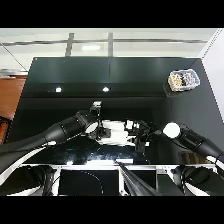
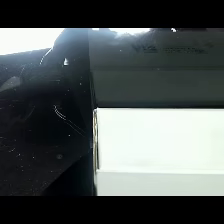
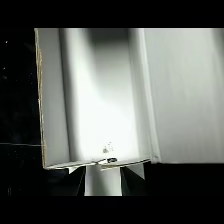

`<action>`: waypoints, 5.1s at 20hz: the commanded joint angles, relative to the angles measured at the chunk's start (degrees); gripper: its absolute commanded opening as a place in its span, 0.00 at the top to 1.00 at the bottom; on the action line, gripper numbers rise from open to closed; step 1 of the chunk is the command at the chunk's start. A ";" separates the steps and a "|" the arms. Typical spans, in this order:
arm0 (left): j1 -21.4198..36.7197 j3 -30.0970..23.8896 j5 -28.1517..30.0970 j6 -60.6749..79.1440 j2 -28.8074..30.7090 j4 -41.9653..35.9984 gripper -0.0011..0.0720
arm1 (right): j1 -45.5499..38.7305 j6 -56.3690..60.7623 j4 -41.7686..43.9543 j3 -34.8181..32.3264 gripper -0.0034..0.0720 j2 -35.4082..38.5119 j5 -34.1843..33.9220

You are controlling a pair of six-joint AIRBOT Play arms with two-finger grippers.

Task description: Fold the box and place the chain.

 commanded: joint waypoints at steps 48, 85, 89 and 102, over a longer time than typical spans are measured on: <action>0.02 -0.02 -0.17 -0.02 0.02 -0.07 0.94 | -29.55 67.41 -25.94 -0.48 0.89 16.44 23.71; 0.04 -0.02 -0.31 -0.02 0.02 -0.04 0.94 | 2.84 89.46 -14.93 5.40 0.33 2.58 1.22; 0.04 -0.02 -0.24 -0.02 0.02 -0.04 0.94 | 6.19 98.07 -20.85 10.16 0.33 -0.81 3.80; 0.04 -0.02 -0.26 -0.02 0.02 -0.04 0.94 | 13.90 110.53 -35.67 17.53 0.47 -7.78 11.08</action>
